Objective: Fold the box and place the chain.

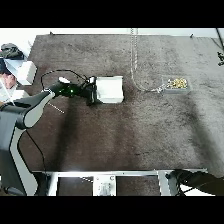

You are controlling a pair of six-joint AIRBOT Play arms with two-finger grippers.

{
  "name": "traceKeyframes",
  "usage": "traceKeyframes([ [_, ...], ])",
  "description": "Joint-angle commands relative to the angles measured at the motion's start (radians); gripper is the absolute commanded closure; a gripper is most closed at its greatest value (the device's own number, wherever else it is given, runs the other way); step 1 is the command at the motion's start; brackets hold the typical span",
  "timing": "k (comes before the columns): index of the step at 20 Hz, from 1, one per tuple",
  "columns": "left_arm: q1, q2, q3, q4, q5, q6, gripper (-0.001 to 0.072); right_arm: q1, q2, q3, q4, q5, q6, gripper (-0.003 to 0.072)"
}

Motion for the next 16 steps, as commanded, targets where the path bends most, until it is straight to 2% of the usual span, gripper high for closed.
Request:
traceKeyframes([
  [1, 0.0, 0.0, 0.0, 0.0, 0.0, 0.0, 0.0474, 0.002, -0.046, 0.002, 0.076, 0.151, 0.0, 0.0711],
  [4, 0.0, 0.0, 0.0, 0.0, 0.0, 0.0, 0.0474, 0.002, -0.077, -0.024, 0.105, 0.201, 0.0, 0.0711],
  [9, 0.0, 0.0, 0.0, 0.0, 0.0, 0.0, 0.0474, 0.002, -0.121, -0.167, 0.185, 0.194, -0.001, 0.071],
  [14, 0.0, 0.0, 0.0, 0.0, 0.0, 0.0, 0.0474, 0.0, -0.187, -0.325, 0.192, 0.081, -0.002, 0.0709],
  [15, 0.0, 0.0, 0.0, 0.0, 0.0, 0.0, 0.0474, 0.0, -0.199, -0.346, 0.157, 0.064, -0.002, 0.0688],
  [16, 0.0, 0.0, 0.0, 0.0, 0.0, 0.0, 0.0474, -0.005, -0.205, -0.357, 0.118, 0.066, -0.001, 0.0466],
])
